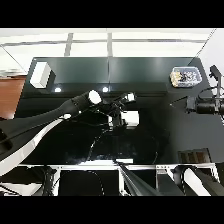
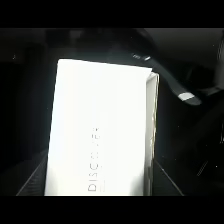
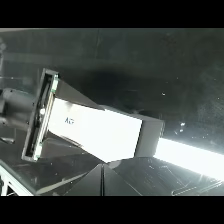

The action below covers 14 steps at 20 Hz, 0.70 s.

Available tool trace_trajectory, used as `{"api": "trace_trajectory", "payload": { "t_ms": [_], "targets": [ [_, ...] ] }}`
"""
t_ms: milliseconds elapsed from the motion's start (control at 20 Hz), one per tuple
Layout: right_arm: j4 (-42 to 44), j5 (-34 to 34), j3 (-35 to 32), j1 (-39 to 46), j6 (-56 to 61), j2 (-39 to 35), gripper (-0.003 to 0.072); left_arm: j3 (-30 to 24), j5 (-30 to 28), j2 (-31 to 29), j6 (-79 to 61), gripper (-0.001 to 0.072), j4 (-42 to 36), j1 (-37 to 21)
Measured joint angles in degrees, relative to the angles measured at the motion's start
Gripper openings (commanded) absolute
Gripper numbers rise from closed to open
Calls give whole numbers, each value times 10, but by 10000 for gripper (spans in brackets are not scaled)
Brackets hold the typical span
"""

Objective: Fold the box and place the chain.

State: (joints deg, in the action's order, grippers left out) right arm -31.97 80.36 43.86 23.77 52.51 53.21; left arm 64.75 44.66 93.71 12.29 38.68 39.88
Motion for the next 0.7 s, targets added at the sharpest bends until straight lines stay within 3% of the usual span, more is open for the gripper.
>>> {"api": "trace_trajectory", "payload": {
  "t_ms": [100, 150, 200, 250, 500, 700],
  "targets": [
    [0, -4, 0, 0, 0, 0, 16, 0, -8, 0, 2, 675, 21, 12],
    [0, -5, 0, 0, 0, 0, 15, 0, -11, 0, 7, 566, 35, 18],
    [0, -6, 0, 0, 0, 0, 15, 0, -15, 0, 15, 343, 47, 22],
    [0, -8, 0, 0, 0, 0, 15, 2, -16, 0, 29, 281, 56, 24],
    [-1, -10, 0, 0, 0, 0, 15, 26, -12, -18, 144, 275, 115, 15],
    [0, -10, 0, 0, 0, 0, 15, 35, 14, -75, 305, 275, 204, -35]
  ]
}}
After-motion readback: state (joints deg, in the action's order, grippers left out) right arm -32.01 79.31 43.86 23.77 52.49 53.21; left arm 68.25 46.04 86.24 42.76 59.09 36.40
